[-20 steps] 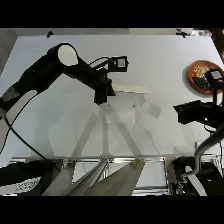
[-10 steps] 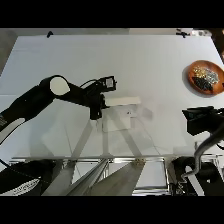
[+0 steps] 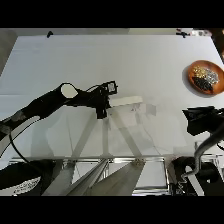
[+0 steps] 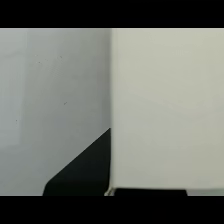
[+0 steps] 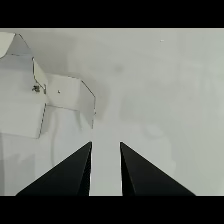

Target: Fold the box and place the chain.

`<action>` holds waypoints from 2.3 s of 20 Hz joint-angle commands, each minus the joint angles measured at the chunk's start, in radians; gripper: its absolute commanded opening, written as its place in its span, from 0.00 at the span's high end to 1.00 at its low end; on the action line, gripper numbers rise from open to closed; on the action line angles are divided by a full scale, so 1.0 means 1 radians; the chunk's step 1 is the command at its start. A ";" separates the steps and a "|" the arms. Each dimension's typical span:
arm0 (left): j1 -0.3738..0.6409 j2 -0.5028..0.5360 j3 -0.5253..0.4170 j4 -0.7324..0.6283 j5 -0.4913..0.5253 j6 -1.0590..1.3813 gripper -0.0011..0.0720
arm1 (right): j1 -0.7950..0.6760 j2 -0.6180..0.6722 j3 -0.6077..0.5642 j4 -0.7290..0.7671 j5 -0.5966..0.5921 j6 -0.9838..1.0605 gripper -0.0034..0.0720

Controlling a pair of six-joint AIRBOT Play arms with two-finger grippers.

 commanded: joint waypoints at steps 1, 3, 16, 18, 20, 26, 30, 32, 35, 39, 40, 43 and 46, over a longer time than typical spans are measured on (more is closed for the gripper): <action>-0.001 -0.068 -0.002 -0.029 0.006 0.147 0.98 | 0.000 0.001 0.000 0.004 0.000 0.004 0.69; -0.001 -0.080 -0.002 -0.029 0.006 0.193 0.98 | 0.000 0.001 0.000 0.004 0.000 0.004 0.69; 0.006 -0.111 0.000 -0.096 -0.072 0.300 0.98 | 0.000 0.001 0.000 0.004 -0.010 0.004 0.69; 0.009 -0.111 0.000 -0.095 -0.058 0.299 0.98 | 0.000 0.001 0.000 0.004 -0.015 0.004 0.69; 0.008 -0.111 0.000 -0.099 0.000 0.291 0.98 | 0.000 0.001 0.000 0.004 -0.016 0.004 0.69; 0.005 -0.153 0.000 -0.125 0.033 0.219 0.98 | 0.000 0.001 0.000 0.004 -0.016 0.004 0.69; 0.005 -0.203 0.000 -0.126 0.030 0.202 0.98 | 0.000 0.001 0.000 0.004 -0.016 0.004 0.69; 0.005 -0.202 0.000 -0.126 0.030 0.202 0.98 | 0.000 0.001 0.000 0.003 -0.017 0.003 0.69; 0.005 -0.202 0.000 -0.126 0.029 0.203 0.98 | 0.000 0.001 0.000 0.003 -0.020 0.003 0.69; 0.006 -0.202 0.026 -0.117 -0.044 0.206 0.98 | 0.000 0.001 0.000 0.003 -0.024 0.003 0.69; 0.006 -0.203 0.044 -0.103 -0.067 0.203 0.98 | 0.000 0.001 0.000 0.003 -0.024 0.003 0.69; 0.006 -0.206 0.113 0.060 -0.109 0.107 0.98 | 0.000 0.001 0.000 0.003 -0.023 0.003 0.69; 0.006 -0.209 0.146 0.145 -0.135 0.083 0.98 | 0.000 0.001 0.000 0.004 -0.023 0.003 0.69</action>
